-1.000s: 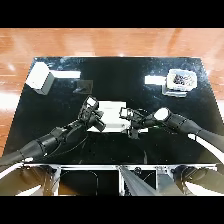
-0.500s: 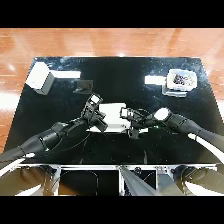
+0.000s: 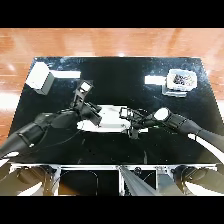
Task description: Fold the box and place the chain.
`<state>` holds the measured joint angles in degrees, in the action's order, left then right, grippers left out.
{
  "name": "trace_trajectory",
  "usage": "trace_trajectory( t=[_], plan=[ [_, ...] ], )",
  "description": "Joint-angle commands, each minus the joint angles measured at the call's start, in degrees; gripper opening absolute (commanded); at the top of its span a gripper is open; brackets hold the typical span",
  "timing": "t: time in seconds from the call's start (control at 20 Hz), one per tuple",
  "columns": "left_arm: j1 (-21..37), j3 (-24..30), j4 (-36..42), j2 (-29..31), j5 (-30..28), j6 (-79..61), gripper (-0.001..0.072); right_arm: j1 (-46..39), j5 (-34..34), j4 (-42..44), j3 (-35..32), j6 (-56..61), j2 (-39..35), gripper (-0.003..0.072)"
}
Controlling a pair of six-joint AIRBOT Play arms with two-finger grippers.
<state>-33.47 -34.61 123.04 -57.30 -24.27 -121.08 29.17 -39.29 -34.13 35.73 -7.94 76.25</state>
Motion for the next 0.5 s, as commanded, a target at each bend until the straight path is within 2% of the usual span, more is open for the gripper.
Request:
trace_trajectory(
  t=[0.0, 0.1, 0.15, 0.2, 0.25, 0.3, 0.45],
  plan=[
    [5.64, -0.11, -5.14, 4.72, -15.30, -0.63, 0.0021, -0.02, -0.11, 0.02, -0.02, 0.02, 0.02, 0.0538],
    [9.38, -0.11, -8.46, 6.34, -21.94, -3.67, 0.0022, 0.00, -0.11, 0.02, -0.02, 0.02, 0.02, 0.0538],
    [10.47, 0.00, -7.91, 6.23, -26.36, -10.99, 0.0038, 0.00, -0.11, 0.02, -0.02, 0.02, 0.02, 0.0537],
    [10.62, 0.11, -7.50, 5.55, -30.16, -17.42, 0.0282, 0.00, -0.11, 0.02, -0.02, 0.02, 0.02, 0.0537],
    [10.60, 0.11, -7.32, 4.66, -31.47, -18.86, 0.0605, 0.00, -0.11, 0.02, -0.02, 0.02, 0.02, 0.0537],
    [10.62, 0.09, -6.97, 3.61, -30.88, -18.69, 0.0633, -0.02, -0.11, 0.02, -0.02, 0.02, 0.02, 0.0537],
    [10.62, 0.04, -6.43, 0.39, -28.35, -21.92, 0.0633, 0.00, -0.11, 0.02, -0.02, 0.02, 0.02, 0.0538]
  ],
)
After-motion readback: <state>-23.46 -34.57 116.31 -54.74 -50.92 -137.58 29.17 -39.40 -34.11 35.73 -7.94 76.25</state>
